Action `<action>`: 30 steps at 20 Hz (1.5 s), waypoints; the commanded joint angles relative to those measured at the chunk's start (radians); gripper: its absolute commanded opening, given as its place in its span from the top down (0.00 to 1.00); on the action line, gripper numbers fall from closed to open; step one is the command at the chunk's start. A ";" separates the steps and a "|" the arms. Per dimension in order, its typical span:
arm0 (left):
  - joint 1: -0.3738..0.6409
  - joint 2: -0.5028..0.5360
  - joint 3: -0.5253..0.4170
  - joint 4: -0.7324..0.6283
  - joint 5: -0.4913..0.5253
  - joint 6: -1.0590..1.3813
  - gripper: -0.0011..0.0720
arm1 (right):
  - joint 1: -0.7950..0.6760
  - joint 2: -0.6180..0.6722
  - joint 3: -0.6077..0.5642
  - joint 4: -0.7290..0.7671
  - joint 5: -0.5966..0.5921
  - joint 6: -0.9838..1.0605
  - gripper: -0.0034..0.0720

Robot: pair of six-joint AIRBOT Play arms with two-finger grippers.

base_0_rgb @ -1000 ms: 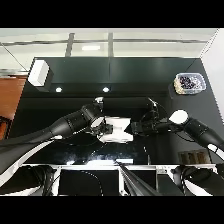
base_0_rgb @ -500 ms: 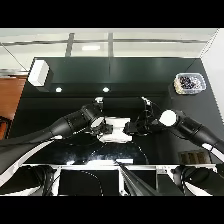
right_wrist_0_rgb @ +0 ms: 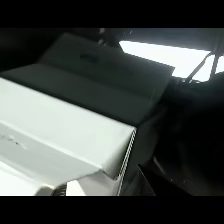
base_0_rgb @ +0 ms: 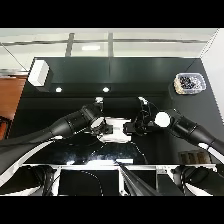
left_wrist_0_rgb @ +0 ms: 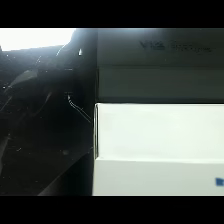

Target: Fold the box and place the chain.

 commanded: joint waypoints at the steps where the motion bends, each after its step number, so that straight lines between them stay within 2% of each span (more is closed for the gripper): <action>1: 0.001 0.000 0.001 0.000 -0.001 0.000 0.95 | 0.003 -0.002 0.039 -0.031 0.028 0.019 0.32; 4: 0.001 0.000 0.001 0.000 -0.001 0.000 0.95 | 0.005 -0.003 0.050 -0.087 0.084 0.067 0.32; 5: 0.001 0.000 0.001 0.000 -0.001 0.000 0.95 | 0.010 -0.003 0.050 -0.095 0.100 0.075 0.35; 6: 0.001 0.000 0.001 0.000 -0.001 0.000 0.95 | 0.012 -0.003 0.050 -0.096 0.106 0.075 0.48; 11: 0.001 0.000 0.001 0.000 -0.001 0.000 0.95 | 0.067 -0.044 0.087 -0.145 0.100 0.121 0.48; 15: 0.001 0.000 0.001 0.000 -0.004 0.000 0.95 | 0.125 -0.133 0.175 -0.272 0.173 0.248 0.48; 19: 0.001 0.000 0.001 0.000 -0.004 0.000 0.95 | 0.159 -0.148 0.204 -0.339 0.216 0.371 0.48; 23: 0.001 0.000 0.001 0.000 -0.005 0.000 0.95 | 0.185 -0.166 0.224 -0.373 0.315 0.473 0.48; 28: 0.001 0.000 0.001 0.000 -0.003 0.000 0.95 | 0.194 -0.179 0.224 -0.394 0.311 0.616 0.49; 29: 0.001 0.000 0.001 0.000 -0.003 0.000 0.95 | 0.195 -0.187 0.224 -0.387 0.309 0.617 0.55; 30: 0.001 0.000 0.001 0.000 -0.003 0.000 0.95 | 0.197 -0.195 0.224 -0.378 0.305 0.617 0.55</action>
